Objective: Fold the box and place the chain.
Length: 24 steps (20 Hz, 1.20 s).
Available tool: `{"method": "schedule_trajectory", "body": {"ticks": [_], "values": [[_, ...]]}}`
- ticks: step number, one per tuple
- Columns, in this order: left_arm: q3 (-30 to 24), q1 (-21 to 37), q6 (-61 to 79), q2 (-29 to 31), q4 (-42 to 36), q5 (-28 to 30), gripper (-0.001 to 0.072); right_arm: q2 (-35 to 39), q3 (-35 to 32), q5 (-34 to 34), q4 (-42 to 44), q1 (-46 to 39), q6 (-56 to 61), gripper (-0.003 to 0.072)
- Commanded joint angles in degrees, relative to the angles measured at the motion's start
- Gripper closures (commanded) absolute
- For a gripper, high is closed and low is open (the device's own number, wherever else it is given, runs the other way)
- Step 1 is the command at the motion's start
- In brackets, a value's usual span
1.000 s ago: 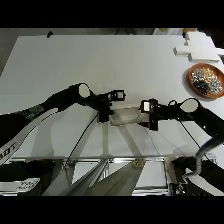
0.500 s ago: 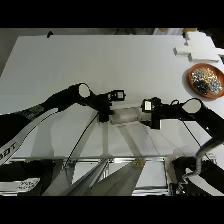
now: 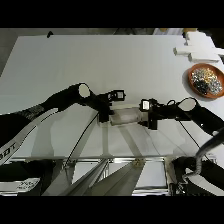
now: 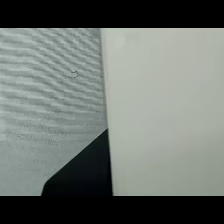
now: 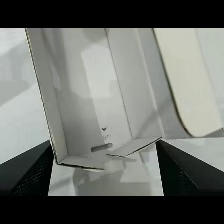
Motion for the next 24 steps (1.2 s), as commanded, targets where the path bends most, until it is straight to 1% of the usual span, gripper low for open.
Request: {"method": "schedule_trajectory", "body": {"ticks": [1,4,8,11,13,16,17,21,24], "values": [[-0.02,-0.04,0.00,-0.04,0.00,0.04,0.0699,-2.95,0.04,0.52,3.28,-0.02,-4.02,0.0004],[-0.02,-0.04,0.02,-0.04,0.00,0.04,0.0699,-4.94,0.04,2.16,3.76,-0.02,-4.00,0.0005],[-0.02,-0.04,0.00,-0.04,0.00,0.04,0.0699,-5.05,-0.31,3.78,3.63,0.00,-3.78,0.0006],[-0.02,-0.04,0.00,-0.04,0.00,0.04,0.0699,-5.05,-2.54,1.62,3.82,0.57,-3.89,0.0007],[-0.02,-0.04,0.00,-0.04,0.00,0.04,0.0699,-5.05,-2.75,0.33,4.20,0.57,-3.93,0.0007],[-0.02,-0.04,0.00,-0.04,0.00,0.04,0.0699,-5.11,-2.75,0.35,7.78,0.57,-6.58,0.0013],[-0.02,-0.04,0.00,-0.04,0.00,0.04,0.0699,-5.35,-2.75,0.33,8.09,0.57,-6.84,0.0028],[-0.02,-0.04,0.00,-0.04,0.00,0.04,0.0699,-7.50,-2.75,-0.57,8.11,0.57,-7.28,0.0028],[-0.02,-0.04,0.00,-0.04,0.00,0.04,0.0699,-7.65,-2.75,-0.66,8.55,0.57,-9.86,0.0031]]}}
